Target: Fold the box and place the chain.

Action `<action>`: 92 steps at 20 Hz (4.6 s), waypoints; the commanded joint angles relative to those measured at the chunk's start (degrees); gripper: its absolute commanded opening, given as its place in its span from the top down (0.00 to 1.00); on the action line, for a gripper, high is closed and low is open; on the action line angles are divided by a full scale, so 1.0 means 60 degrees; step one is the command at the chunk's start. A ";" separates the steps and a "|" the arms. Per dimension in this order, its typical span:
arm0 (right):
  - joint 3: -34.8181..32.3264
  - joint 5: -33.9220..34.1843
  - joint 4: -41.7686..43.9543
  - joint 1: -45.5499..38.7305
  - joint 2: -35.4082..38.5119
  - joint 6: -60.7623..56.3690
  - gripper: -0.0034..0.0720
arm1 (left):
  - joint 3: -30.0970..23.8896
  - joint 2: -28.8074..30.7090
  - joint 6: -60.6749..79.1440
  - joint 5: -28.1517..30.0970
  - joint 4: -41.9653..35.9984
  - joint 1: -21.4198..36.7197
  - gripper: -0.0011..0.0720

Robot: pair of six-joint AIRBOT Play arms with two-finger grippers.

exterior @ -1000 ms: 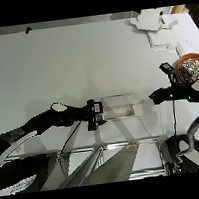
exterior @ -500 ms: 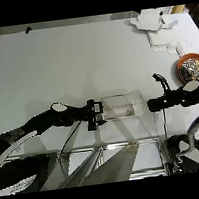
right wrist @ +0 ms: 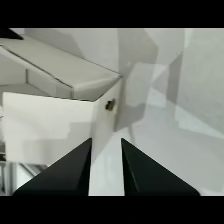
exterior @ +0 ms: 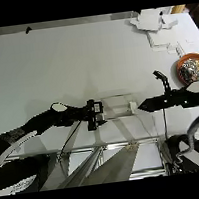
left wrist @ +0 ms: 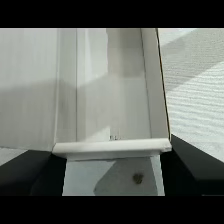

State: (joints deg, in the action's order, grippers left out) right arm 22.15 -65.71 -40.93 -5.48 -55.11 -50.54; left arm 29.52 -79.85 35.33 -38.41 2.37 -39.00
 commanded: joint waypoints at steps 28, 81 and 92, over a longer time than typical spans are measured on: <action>0.2157 0.2113 -0.5151 0.5923 -0.1155 -0.9300 0.41 | 0.0007 0.0007 0.0000 0.0004 0.0000 -0.0004 0.79; 0.3126 -0.0350 -0.7176 0.7388 -0.1293 -0.8674 0.53 | 0.0007 0.0007 0.0000 0.0000 0.0004 -0.0004 0.79; 0.3544 0.0361 -0.8302 0.2175 0.1421 -0.5268 0.53 | 0.0007 0.0007 0.0000 0.0000 0.0000 -0.0004 0.79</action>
State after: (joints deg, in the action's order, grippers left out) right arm 42.78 -70.35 -88.53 19.51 -48.16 -89.25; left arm 29.52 -79.85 35.31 -38.39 2.35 -39.03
